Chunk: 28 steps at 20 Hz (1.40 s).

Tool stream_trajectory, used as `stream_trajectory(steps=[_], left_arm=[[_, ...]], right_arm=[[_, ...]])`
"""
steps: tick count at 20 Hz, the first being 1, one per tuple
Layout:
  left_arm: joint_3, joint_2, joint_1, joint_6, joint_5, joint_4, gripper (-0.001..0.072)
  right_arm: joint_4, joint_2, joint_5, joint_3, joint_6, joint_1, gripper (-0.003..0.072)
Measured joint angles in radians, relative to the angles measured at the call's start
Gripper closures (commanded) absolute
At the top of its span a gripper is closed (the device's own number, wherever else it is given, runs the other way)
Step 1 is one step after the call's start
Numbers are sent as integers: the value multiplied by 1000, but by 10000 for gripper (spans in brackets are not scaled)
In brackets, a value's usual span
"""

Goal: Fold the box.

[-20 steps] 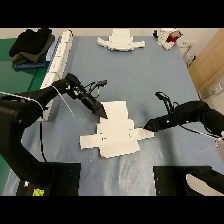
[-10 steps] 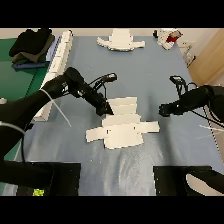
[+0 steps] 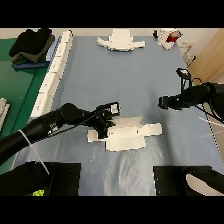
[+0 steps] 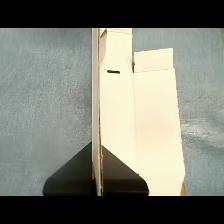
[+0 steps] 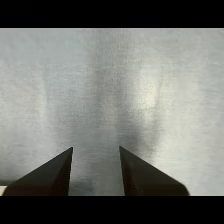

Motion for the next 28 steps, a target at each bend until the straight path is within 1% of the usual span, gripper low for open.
stream_trajectory(steps=[2, 4, 7, 12, 15, 22, 28], left_arm=[[-22, 9, -13, 18, 29, -24, 698], [-23, 10, -9, 28, 18, -43, 698], [11, -17, 28, 51, -71, -57, 698], [98, -112, 101, 69, -241, -56, 698], [134, -151, 134, 68, -294, -51, 696], [155, -221, 153, 69, -335, -54, 695], [156, -238, 153, 37, -389, -56, 695]], right_arm=[[17, 0, 10, 0, 4, 0, 204], [31, 0, 15, 0, 7, 0, 204], [51, -3, 21, 0, 9, 0, 204], [77, -23, 22, 0, 10, 0, 204], [91, -33, 23, 0, 11, 2, 205], [98, -38, 23, 0, 11, 2, 204], [108, -38, 18, 0, 11, 2, 219]])
